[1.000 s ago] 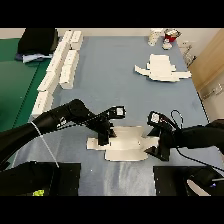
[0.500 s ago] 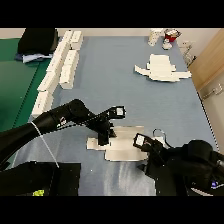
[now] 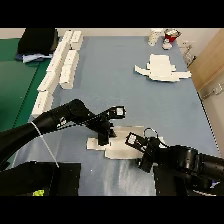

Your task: Fold the box.

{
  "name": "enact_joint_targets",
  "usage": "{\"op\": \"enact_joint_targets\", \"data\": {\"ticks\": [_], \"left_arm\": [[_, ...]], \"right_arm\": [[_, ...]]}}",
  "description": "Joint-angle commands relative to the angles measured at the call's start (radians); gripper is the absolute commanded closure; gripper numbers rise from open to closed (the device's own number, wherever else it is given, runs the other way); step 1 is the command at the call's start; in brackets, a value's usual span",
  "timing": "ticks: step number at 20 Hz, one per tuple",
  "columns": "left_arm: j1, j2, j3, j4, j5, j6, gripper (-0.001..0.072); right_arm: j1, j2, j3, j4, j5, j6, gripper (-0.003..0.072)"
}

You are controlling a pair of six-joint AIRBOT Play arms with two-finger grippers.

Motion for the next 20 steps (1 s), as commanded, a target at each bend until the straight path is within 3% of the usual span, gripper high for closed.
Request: {"op": "enact_joint_targets", "data": {"ticks": [1, 15, 17, 20], "left_arm": [[0.000, 0.000, 0.000, 0.000, 0.000, 0.000, 0.0694], [0.000, 0.000, 0.000, 0.000, 0.000, 0.001, 0.0694], [0.000, 0.000, 0.000, 0.000, 0.000, 0.000, 0.0694], [0.000, 0.000, 0.000, 0.000, 0.000, 0.000, 0.0694]], "right_arm": [[0.007, -0.008, 0.045, -0.116, -0.022, 0.117, -0.0034], [-0.047, -0.002, 0.091, -0.117, -0.078, 0.063, -0.0034], [-0.097, -0.002, 0.091, -0.073, -0.059, -0.029, -0.0034], [-0.224, -0.003, 0.089, 0.128, -0.006, -0.358, -0.0034]]}}
